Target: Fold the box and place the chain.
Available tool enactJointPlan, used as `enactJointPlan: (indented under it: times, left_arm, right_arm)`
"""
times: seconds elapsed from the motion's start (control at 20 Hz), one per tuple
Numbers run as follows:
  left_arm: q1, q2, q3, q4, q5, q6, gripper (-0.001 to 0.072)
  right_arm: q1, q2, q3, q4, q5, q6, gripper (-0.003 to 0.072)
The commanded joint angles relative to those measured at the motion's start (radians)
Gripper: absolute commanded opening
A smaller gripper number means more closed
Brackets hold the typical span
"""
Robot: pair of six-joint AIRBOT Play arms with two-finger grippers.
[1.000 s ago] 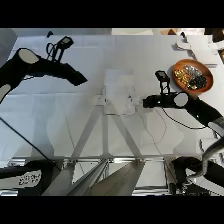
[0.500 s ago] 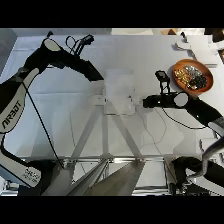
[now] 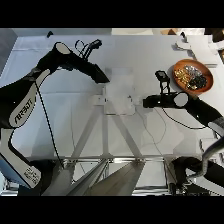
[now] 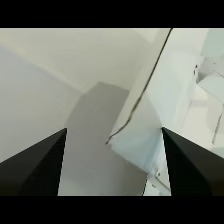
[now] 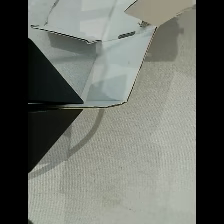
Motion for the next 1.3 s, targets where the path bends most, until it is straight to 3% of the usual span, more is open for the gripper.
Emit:
enactJointPlan:
  times: [0.0, 0.3, 0.4, 0.65, 0.7, 0.75, 0.9, 1.0, 1.25]
  left_arm:
    - [-0.025, -0.019, 0.002, -0.01, -0.043, 0.07, 0.0635]
    - [-0.05, -0.023, 0.002, -0.003, -0.105, 0.196, 0.0622]
    - [-0.05, -0.023, 0.002, 0.001, -0.118, 0.203, 0.0485]
    - [-0.054, -0.026, 0.001, 0.06, -0.132, 0.303, 0.0483]
    - [-0.055, -0.029, 0.001, 0.054, -0.132, 0.309, 0.0444]
    - [-0.055, -0.035, 0.001, 0.052, -0.133, 0.313, 0.0345]
    - [-0.055, -0.048, 0.001, 0.05, -0.135, 0.327, 0.0245]
    - [-0.055, -0.053, 0.001, 0.038, -0.147, 0.33, 0.0013]
    - [-0.055, -0.054, 0.001, 0.038, -0.16, 0.33, 0.0009]
  right_arm:
    - [0.001, 0.0, 0.0, 0.0, 0.0, 0.0, 0.0012]
    - [0.001, 0.0, 0.0, 0.0, 0.0, 0.0, 0.0012]
    - [0.001, 0.0, 0.0, 0.0, 0.0, 0.0, 0.0012]
    - [0.001, 0.0, 0.0, 0.0, 0.0, 0.0, 0.0012]
    - [0.001, 0.0, 0.0, 0.0, 0.0, 0.0, 0.0012]
    - [0.001, 0.0, 0.0, 0.0, 0.0, 0.0, 0.0012]
    - [0.001, 0.0, 0.0, 0.0, 0.0, 0.0, 0.0012]
    - [0.001, 0.0, 0.0, 0.0, 0.0, 0.0, 0.0012]
    - [0.001, 0.0, 0.0, 0.0, 0.0, 0.0, 0.0012]
